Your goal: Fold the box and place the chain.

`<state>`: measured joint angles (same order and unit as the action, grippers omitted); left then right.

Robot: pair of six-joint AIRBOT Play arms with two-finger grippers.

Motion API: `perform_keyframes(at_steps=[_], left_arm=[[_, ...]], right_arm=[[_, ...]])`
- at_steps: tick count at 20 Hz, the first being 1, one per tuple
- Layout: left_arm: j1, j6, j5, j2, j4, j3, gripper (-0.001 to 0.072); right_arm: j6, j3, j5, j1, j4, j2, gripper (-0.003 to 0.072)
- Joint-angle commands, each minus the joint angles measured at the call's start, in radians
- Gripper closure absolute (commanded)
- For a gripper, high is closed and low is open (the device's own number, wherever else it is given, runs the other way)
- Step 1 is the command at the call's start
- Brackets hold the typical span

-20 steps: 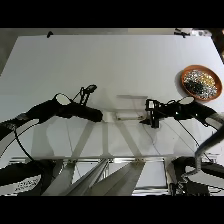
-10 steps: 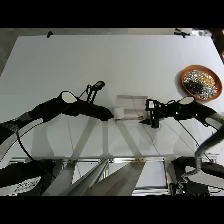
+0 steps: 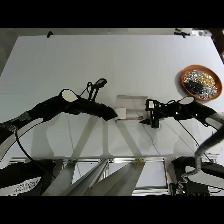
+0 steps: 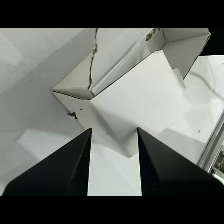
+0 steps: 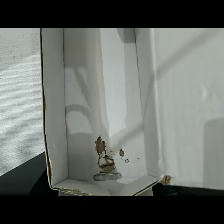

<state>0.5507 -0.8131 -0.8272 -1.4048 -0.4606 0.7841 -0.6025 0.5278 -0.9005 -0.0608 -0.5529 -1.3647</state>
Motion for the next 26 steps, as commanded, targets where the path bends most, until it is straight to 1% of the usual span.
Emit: perform_keyframes(at_steps=[1,3,5,6,7,8,10,14,16,19,23,26], left_arm=[[0.005,-0.007,0.001,0.0,0.0,0.002,0.0369],[0.018,-0.01,0.014,0.0,0.001,0.002,0.0358],[0.034,-0.065,0.061,-0.001,-0.011,0.008,0.0357],[0.043,-0.097,0.076,-0.004,-0.042,0.021,0.0354],[0.052,-0.151,0.08,-0.01,-0.089,0.042,0.03],[0.062,-0.228,0.078,-0.018,-0.144,0.069,0.0266],[0.079,-0.375,0.072,-0.029,-0.255,0.121,0.0258],[0.129,-0.657,-0.013,-0.054,-0.512,0.214,0.0259],[0.158,-0.747,-0.066,-0.08,-0.597,0.261,0.0259],[0.208,-0.88,-0.128,-0.142,-0.697,0.351,0.0259],[0.265,-1.036,-0.18,-0.219,-0.762,0.486,0.0259],[0.29,-1.176,-0.254,-0.258,-0.855,0.548,0.0259]], right_arm=[[0.0,0.0,0.0,0.0,0.0,0.001,0.0369],[0.0,0.0,0.0,0.0,0.0,0.001,0.0369],[0.0,0.0,0.0,0.0,0.0,0.001,0.0369],[0.0,0.0,0.0,0.0,0.0,0.001,0.0369],[0.0,0.0,0.0,0.0,0.0,0.001,0.0369],[0.0,0.0,0.0,0.0,0.0,0.001,0.0369],[0.0,0.0,0.0,0.0,0.0,0.001,0.0369],[0.0,0.0,0.0,0.0,0.0,0.001,0.0369],[0.0,0.0,0.0,0.0,0.0,0.001,0.0369],[0.0,0.0,0.0,0.0,0.0,0.001,0.0369],[0.0,0.0,0.0,0.0,0.0,0.001,0.0369],[0.0,0.0,0.0,0.0,0.0,0.0,0.0369]])
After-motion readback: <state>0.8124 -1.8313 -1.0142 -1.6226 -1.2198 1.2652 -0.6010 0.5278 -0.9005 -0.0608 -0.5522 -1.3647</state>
